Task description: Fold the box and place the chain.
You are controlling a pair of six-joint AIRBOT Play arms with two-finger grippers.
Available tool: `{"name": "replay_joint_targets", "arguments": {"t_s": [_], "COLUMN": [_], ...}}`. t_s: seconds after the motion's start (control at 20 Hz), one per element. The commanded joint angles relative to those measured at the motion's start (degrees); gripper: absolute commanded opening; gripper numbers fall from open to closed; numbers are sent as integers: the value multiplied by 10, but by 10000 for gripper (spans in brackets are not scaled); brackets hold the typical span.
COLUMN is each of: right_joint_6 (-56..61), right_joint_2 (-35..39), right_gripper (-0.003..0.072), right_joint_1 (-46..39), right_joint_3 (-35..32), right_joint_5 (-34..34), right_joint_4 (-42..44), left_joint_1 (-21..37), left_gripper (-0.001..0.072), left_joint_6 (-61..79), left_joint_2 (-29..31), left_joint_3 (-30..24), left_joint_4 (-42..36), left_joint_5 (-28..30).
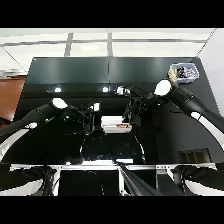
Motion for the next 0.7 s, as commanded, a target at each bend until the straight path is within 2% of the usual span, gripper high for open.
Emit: {"name": "replay_joint_targets", "arguments": {"t_s": [0.0,0.15,0.2,0.65], "right_joint_6": [2,2,2,2], "right_joint_2": [0,0,0,0], "right_gripper": [229,233,262,262], "right_joint_1": [0,0,0,0], "right_joint_3": [-1,-4,-7,-12], "right_joint_5": [8,9,7,8], "right_joint_4": [-10,-10,-10,-10], "left_joint_1": [0,0,0,0], "left_gripper": [419,419,419,419], "left_joint_6": [0,0,0,0], "left_joint_2": [0,0,0,0], "left_joint_3": [1,1,1,1], "left_joint_4": [0,0,0,0], "left_joint_5": [0,0,0,0]}}
